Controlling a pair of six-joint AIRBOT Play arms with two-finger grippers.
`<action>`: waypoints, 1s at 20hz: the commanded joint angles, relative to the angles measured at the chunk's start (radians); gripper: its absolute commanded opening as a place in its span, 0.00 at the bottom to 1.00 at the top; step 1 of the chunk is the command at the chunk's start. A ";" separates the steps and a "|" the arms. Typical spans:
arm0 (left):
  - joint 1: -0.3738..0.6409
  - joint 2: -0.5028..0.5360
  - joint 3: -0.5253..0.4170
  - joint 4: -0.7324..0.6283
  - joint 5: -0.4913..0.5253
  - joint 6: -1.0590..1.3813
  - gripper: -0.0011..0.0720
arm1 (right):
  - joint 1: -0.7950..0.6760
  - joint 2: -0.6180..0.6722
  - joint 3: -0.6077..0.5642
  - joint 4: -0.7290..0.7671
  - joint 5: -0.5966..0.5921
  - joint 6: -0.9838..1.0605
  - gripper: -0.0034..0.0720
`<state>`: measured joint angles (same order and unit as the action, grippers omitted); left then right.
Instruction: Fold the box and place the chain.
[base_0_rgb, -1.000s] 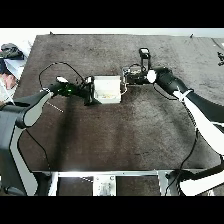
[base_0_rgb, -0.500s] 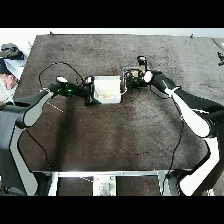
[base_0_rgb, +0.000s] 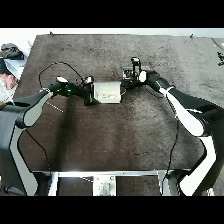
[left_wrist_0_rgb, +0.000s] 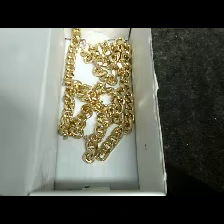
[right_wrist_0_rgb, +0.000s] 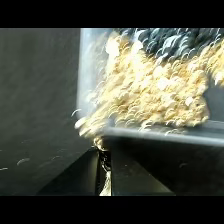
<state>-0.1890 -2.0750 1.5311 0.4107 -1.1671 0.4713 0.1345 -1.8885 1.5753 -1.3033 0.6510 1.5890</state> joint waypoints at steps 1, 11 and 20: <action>0.000 0.000 0.000 0.000 0.000 0.000 0.49 | 0.044 0.157 -0.022 -0.101 0.094 0.001 0.03; 0.000 0.000 0.000 0.000 0.000 0.000 0.49 | 0.184 0.534 -0.024 -0.193 0.173 0.003 0.03; 0.000 0.000 0.000 0.000 0.000 0.000 0.49 | 0.347 0.414 -0.024 -0.203 0.064 0.051 0.03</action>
<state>-0.1894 -2.0754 1.5311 0.4103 -1.1667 0.4713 0.4477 -1.4120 1.5520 -1.5009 0.7231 1.6039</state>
